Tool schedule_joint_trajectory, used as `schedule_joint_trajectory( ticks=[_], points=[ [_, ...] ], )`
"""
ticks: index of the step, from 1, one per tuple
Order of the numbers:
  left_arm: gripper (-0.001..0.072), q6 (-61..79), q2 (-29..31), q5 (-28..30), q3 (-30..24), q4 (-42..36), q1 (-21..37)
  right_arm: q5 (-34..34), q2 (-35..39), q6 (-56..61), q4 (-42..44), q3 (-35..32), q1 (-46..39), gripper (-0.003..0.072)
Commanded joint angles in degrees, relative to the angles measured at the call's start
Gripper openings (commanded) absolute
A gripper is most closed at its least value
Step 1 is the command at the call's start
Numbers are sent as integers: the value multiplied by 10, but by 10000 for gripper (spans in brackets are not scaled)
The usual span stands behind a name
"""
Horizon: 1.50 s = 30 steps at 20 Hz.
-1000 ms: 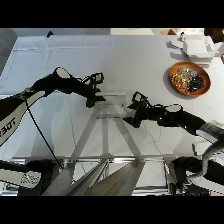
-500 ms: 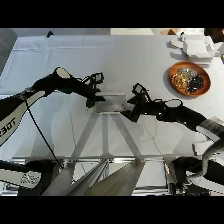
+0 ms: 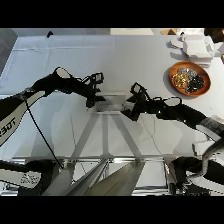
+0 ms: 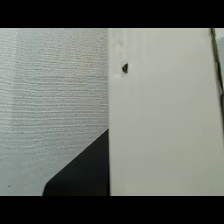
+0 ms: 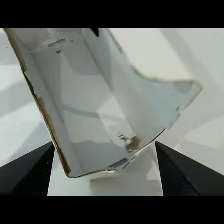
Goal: Fold the box and place the chain.
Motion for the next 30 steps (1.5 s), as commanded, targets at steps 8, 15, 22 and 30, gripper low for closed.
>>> schedule_joint_trajectory(
  ticks=[8, 15, 22, 30],
  points=[
    [11, 0, 0, 0, 0, 0, 0, 70, -63, -81, -84, 64, 0, 695],
    [11, 0, 0, 0, 0, 0, 0, 150, -118, -99, -102, 107, -21, 695],
    [11, 0, 0, 0, 0, 0, 0, 153, -162, -112, -110, 107, -29, 695],
    [11, 0, 0, 0, 0, 0, 0, 153, -164, -113, -106, 109, -28, 695]
  ],
)
